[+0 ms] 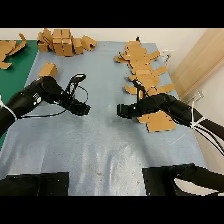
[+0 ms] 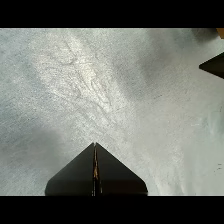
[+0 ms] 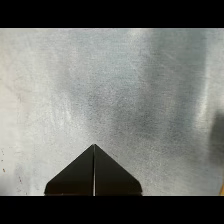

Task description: Fold the box.

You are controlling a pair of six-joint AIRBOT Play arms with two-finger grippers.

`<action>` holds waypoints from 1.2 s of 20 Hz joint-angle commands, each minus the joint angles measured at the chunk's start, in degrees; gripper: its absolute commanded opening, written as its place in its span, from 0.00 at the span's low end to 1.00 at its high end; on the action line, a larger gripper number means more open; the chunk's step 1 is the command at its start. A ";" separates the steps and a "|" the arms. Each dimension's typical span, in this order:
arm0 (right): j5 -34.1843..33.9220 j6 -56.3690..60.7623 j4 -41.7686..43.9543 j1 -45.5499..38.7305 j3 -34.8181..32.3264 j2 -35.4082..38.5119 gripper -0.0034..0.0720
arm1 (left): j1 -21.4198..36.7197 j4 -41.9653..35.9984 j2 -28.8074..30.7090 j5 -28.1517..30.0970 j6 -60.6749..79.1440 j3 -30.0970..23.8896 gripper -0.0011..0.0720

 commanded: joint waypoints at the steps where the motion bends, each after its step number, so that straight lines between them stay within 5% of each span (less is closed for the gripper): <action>1: 0.02 0.00 0.00 0.02 0.04 -0.02 0.06 | 0.00 0.02 0.02 0.00 0.00 0.00 0.03; 17: 4.26 0.09 2.47 0.02 0.04 -0.15 0.06 | -0.07 -1.33 0.02 3.43 0.00 0.00 0.03; 20: -1.92 2.05 -10.01 -5.07 2.34 -0.15 0.06 | -0.07 -1.77 0.02 6.14 -0.02 0.00 0.03; 22: -12.74 8.24 -25.05 -13.42 6.88 -0.13 0.34 | -0.07 -2.80 0.02 6.40 -0.02 0.00 0.03; 24: -19.87 8.63 -35.52 -22.84 11.21 -0.15 0.47 | -0.04 -2.78 0.02 6.36 -0.07 0.00 0.03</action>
